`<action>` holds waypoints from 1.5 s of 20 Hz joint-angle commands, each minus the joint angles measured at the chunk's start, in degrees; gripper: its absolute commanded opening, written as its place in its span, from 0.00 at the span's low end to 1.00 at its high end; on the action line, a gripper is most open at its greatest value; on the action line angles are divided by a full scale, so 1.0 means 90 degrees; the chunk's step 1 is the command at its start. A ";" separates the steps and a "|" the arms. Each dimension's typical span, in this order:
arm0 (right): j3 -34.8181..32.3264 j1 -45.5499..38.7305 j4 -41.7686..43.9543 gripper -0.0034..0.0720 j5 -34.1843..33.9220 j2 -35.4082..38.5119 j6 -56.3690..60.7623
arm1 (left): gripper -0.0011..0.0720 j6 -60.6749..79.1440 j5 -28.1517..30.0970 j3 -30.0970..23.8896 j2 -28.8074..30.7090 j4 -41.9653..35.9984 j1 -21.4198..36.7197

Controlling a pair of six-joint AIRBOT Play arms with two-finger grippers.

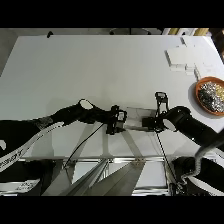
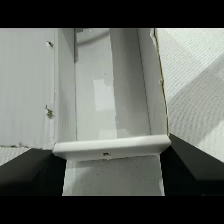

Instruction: Fold the box and place the chain.

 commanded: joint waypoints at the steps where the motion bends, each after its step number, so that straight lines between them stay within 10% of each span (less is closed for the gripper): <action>1: 0.0002 0.0000 -0.0158 0.35 0.0049 0.0007 -0.0005 | 0.11 0.0000 0.0000 0.0002 0.0002 0.0000 0.0002; 10: 0.0000 0.0002 0.0002 0.07 0.0015 0.0005 -0.0192 | 0.11 0.0000 0.0000 0.0002 0.0002 0.0000 0.0002; 14: 0.0002 0.0002 0.0061 0.51 0.0364 0.0296 -0.1416 | 0.11 0.0000 0.0000 0.0002 0.0002 0.0000 0.0002; 20: 0.1350 -0.0262 -0.0289 0.52 0.1411 0.1802 -0.3383 | 0.11 0.0000 0.0000 0.0002 0.0002 0.0000 0.0002; 23: 0.2528 -0.1620 -0.0656 0.52 0.1316 0.1858 -0.4194 | 0.11 0.0000 0.0000 0.0002 0.0002 0.0000 0.0002; 30: 0.2572 -0.5931 -0.0724 0.40 -0.0034 0.0964 -0.4954 | 0.11 0.0000 -0.0015 0.0002 0.0002 0.0000 0.0002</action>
